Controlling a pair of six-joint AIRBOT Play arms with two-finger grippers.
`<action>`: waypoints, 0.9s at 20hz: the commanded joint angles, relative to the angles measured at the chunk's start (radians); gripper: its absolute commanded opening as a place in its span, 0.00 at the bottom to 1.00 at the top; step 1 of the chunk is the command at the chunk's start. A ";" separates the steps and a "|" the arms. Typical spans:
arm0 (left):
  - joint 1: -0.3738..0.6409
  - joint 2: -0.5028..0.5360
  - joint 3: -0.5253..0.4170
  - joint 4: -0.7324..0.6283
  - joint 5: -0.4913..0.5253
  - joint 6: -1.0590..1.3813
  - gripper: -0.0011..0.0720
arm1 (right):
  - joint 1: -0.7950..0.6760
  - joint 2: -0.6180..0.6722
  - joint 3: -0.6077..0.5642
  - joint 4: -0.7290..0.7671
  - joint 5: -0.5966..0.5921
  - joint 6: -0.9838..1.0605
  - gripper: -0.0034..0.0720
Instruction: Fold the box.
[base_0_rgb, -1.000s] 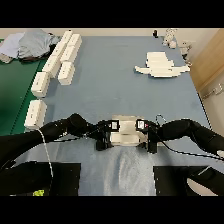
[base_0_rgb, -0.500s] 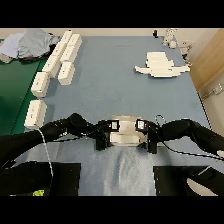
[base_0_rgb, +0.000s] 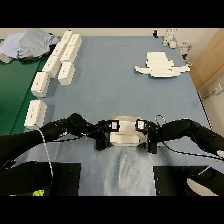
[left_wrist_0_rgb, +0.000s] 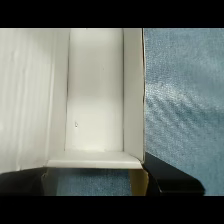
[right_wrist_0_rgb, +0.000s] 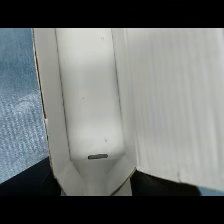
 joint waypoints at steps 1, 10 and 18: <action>0.000 -0.001 0.001 0.000 0.000 0.000 0.71 | 0.000 0.001 0.000 0.000 0.001 0.000 0.71; 0.000 -0.001 0.001 0.000 0.001 0.000 0.71 | 0.000 0.001 0.000 0.000 0.000 0.000 0.71; 0.000 -0.001 0.001 0.000 0.000 0.000 0.71 | 0.000 0.069 0.057 -0.231 -0.104 0.269 1.00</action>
